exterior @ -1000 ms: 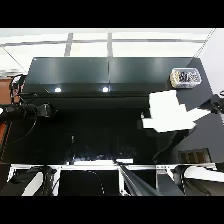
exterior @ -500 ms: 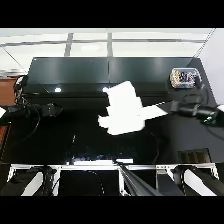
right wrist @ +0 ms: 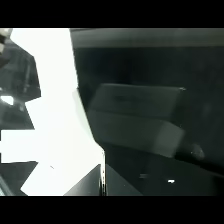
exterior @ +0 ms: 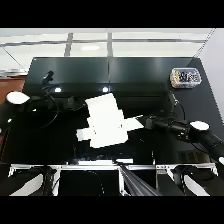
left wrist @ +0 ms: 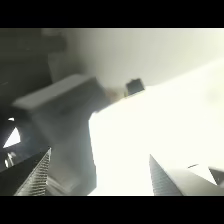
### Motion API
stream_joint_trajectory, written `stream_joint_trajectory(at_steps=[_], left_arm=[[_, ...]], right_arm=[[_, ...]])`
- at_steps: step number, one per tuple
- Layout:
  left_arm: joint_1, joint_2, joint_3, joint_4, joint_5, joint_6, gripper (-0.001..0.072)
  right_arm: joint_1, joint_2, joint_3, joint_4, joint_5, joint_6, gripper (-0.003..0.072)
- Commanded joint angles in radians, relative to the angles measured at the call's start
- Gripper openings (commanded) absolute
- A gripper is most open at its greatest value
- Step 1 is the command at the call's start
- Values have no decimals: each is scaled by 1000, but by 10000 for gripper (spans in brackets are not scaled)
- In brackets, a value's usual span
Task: Fold the box and place the chain.
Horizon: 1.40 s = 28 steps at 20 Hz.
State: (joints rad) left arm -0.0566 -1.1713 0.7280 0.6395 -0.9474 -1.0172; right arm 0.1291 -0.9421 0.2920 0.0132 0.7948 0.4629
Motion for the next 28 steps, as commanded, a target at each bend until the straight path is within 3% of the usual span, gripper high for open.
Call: stream_joint_trajectory(at_steps=[1,5,10,12,13,16,20,23,28], left_arm=[[-47,-183,83,-58,-124,21,696],[-69,-328,108,-81,-300,37,697],[-79,-367,108,-243,-359,293,697],[-98,-371,114,-187,-379,357,692],[-116,-375,118,-146,-395,373,674],[-167,-411,154,-12,-441,378,482],[-164,-427,171,7,-467,379,454],[-160,-427,182,5,-467,356,388],[-162,-427,182,0,-407,344,387]], right_arm=[[37,4,-9,12,-43,-11,14],[38,4,-9,12,-40,-11,14],[38,4,-9,12,-39,-11,14],[38,4,-9,12,-36,-11,14],[38,4,-9,12,-36,-11,14],[38,4,-9,12,-36,-11,14],[38,4,-9,11,-36,-11,14],[38,4,-9,0,-36,-11,14],[38,4,-9,-25,-35,-11,14]])
